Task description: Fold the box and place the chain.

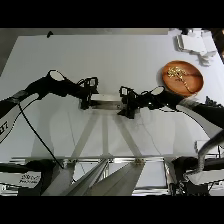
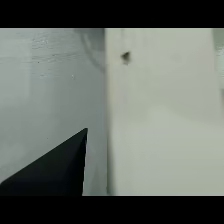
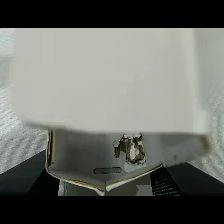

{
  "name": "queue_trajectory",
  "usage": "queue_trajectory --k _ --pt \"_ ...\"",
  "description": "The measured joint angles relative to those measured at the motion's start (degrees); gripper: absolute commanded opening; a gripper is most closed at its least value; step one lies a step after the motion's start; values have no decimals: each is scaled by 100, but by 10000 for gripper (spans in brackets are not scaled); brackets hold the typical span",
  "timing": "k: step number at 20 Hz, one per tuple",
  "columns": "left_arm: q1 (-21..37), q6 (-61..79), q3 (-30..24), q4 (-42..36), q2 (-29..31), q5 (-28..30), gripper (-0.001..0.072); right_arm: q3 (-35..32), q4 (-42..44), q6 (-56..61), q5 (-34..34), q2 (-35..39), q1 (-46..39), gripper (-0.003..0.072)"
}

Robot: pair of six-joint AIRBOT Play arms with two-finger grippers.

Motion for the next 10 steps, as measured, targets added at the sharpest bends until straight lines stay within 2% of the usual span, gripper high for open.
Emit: queue_trajectory --k 6,7,9,10 --pt "542 -476 0 501 570 -24 381 0 -2 0 -2 0 0 400" --pt "651 -699 0 708 713 -57 334 0 -2 0 -2 0 0 400" --pt "802 -1137 0 1073 960 -251 23 0 -2 0 -2 0 0 400" --pt "835 -1311 0 1196 1056 -407 10 0 -2 0 -2 0 0 400"
